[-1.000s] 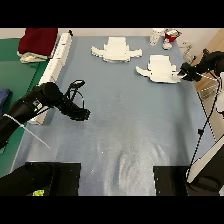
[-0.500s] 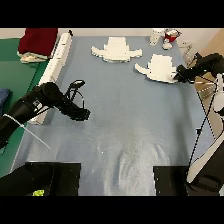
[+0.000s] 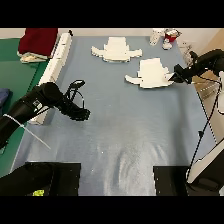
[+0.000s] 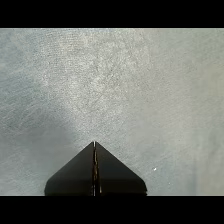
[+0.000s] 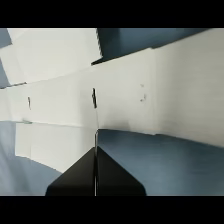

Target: Fold the box.

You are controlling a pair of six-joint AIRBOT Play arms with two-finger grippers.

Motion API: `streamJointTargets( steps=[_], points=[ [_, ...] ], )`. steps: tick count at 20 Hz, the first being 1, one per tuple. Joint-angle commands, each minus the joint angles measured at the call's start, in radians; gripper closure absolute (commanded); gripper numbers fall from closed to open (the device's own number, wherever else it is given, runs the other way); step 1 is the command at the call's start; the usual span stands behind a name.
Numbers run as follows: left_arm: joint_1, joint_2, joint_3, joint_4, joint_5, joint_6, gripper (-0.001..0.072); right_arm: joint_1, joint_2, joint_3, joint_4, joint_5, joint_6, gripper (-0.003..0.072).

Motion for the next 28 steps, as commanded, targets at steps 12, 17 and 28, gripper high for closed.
streamJointTargets(
  steps=[12, 17, 28],
  points=[
    [0.000, 0.001, 0.000, 0.000, 0.000, 0.000, 0.0697, 0.428, 0.969, -1.285, 0.002, 0.392, 0.182, 0.0687],
    [0.000, 0.001, 0.000, 0.000, 0.000, 0.000, 0.0697, 0.489, 1.044, -1.358, -0.002, 0.415, 0.253, 0.0306],
    [0.000, 0.001, 0.000, 0.000, 0.002, 0.000, 0.0698, 0.081, 0.970, -1.197, -0.286, 0.317, 0.124, 0.0280]
  ],
)
